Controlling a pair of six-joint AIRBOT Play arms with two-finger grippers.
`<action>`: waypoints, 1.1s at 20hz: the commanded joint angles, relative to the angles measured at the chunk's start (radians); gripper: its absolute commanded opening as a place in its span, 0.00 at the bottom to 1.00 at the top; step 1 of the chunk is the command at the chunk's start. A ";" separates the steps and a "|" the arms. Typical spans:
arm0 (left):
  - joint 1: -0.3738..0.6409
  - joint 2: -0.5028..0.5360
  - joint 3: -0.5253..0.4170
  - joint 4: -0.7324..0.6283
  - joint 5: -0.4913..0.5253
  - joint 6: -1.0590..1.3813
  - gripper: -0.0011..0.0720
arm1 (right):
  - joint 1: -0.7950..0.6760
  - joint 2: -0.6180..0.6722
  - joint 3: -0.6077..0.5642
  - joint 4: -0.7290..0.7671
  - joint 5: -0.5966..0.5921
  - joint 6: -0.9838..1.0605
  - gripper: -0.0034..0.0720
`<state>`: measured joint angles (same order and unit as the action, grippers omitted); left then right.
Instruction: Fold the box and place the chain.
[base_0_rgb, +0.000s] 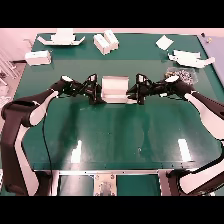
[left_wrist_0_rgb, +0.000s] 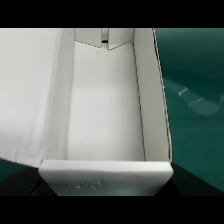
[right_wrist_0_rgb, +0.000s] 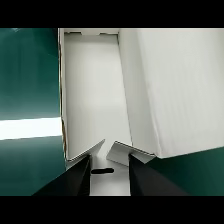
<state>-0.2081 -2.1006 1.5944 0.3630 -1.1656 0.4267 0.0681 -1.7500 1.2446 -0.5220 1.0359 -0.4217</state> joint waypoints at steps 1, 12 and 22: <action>-0.001 0.000 0.000 -0.001 0.002 0.000 0.67 | 0.012 -0.016 0.000 0.024 0.004 -0.005 0.40; -0.001 0.000 0.000 -0.001 0.002 0.000 0.67 | 0.034 -0.047 0.003 0.093 0.004 -0.085 0.59; -0.001 0.000 0.000 -0.001 0.002 0.000 0.67 | 0.022 -0.047 0.003 0.093 0.004 -0.087 0.78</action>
